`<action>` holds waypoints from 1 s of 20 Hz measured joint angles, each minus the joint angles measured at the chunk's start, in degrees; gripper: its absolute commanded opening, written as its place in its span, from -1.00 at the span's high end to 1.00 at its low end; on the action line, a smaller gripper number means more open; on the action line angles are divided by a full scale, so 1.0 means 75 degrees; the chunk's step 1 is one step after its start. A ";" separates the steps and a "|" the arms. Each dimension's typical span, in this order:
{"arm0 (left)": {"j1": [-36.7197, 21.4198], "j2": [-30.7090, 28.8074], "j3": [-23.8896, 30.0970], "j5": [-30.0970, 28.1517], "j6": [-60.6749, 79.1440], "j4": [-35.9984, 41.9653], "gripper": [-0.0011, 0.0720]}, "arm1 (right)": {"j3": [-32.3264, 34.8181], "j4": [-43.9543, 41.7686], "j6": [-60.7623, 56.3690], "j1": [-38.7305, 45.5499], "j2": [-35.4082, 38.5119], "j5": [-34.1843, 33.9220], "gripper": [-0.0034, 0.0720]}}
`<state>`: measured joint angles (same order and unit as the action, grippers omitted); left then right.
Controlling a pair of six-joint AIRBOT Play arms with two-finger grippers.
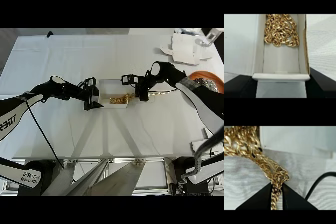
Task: Fold the box and place the chain.
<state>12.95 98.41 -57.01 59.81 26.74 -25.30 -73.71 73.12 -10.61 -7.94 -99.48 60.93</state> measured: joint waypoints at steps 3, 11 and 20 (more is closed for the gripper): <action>0.0000 0.0000 0.0000 0.0000 0.0000 0.0000 0.55 | 0.0003 -0.0006 -0.0329 -0.0003 0.0023 0.0309 0.88; 0.0000 0.0000 0.0000 0.0000 0.0000 -0.0003 0.55 | 0.0006 -0.0029 -0.2285 -0.0006 0.1008 0.0624 0.88; 0.0000 0.0000 0.0000 0.0000 0.0003 0.0000 0.55 | 0.0006 -0.2017 -0.2748 -0.0111 0.2632 0.0391 0.88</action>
<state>12.95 98.41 -57.01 59.81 26.76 -25.30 -73.67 58.00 -31.22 -8.78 -79.75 63.86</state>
